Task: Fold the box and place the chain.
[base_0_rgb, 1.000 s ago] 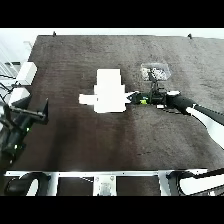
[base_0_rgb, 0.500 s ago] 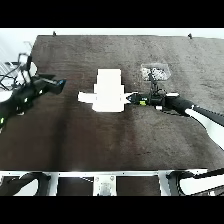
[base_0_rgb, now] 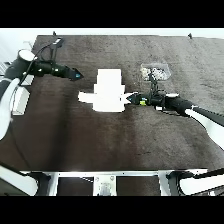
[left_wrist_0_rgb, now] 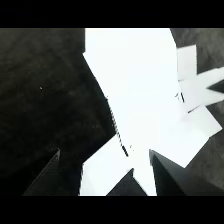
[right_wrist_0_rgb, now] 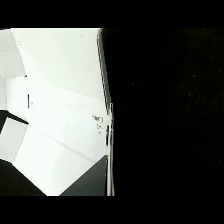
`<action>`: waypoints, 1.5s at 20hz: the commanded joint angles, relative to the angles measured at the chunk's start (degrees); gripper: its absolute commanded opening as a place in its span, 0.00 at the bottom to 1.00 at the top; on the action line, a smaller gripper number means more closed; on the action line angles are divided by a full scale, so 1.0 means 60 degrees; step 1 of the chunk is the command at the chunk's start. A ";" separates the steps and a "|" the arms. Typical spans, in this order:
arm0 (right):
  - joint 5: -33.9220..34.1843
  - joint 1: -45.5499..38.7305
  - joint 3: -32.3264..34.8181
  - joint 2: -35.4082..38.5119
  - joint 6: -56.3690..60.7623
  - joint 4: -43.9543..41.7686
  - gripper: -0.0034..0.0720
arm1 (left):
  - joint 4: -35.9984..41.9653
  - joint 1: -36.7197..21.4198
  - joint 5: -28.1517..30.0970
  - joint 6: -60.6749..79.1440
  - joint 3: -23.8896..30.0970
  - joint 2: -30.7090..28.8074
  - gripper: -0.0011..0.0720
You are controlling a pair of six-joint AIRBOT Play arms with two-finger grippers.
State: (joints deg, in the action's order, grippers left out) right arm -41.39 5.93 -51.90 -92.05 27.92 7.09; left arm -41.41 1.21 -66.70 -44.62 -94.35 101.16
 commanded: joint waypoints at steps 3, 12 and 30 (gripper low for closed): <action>0.0004 0.0011 0.0004 -0.0007 -0.0025 -0.0004 0.05 | -0.1239 0.0801 -0.1552 -0.1592 -0.2932 0.2244 0.92; -0.0004 0.0018 0.0004 -0.0007 -0.0025 0.0044 0.05 | -0.0015 0.1180 -0.1224 -0.0973 -0.3690 0.3603 0.82; -0.0004 0.0029 0.0011 -0.0007 -0.0022 0.0149 0.05 | 0.1060 0.1512 -0.0991 -0.0310 -0.3690 0.4350 0.82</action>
